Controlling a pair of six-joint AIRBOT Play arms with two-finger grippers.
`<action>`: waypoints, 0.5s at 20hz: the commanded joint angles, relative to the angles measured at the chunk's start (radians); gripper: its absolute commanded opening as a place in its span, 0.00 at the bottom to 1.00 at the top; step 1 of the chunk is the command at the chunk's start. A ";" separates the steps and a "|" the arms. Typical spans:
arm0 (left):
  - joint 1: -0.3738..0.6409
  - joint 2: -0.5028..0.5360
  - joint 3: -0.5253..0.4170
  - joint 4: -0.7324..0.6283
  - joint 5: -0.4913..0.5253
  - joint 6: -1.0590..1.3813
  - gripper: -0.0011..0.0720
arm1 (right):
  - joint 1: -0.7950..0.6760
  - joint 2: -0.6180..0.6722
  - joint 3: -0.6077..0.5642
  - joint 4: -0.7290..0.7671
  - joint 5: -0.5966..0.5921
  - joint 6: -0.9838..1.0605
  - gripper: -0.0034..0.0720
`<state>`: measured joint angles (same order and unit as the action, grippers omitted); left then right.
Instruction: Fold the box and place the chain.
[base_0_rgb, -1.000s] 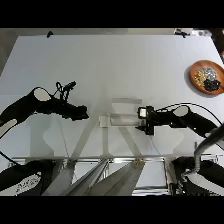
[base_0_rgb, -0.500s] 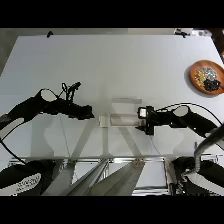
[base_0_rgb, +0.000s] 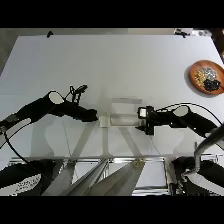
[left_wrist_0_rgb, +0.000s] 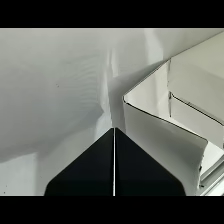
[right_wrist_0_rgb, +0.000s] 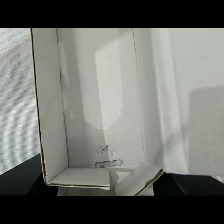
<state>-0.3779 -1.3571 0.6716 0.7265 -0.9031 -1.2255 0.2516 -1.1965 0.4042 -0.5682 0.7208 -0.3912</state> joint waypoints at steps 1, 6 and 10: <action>-0.017 -0.001 0.000 0.001 0.031 0.011 0.02 | 0.001 0.000 0.000 0.000 0.000 0.000 0.68; -0.018 -0.002 0.000 0.000 -0.028 0.057 0.02 | 0.001 0.000 0.000 0.000 0.000 0.000 0.68; -0.017 -0.004 0.000 0.024 -0.024 0.047 0.02 | 0.001 0.000 0.000 0.000 0.000 0.000 0.68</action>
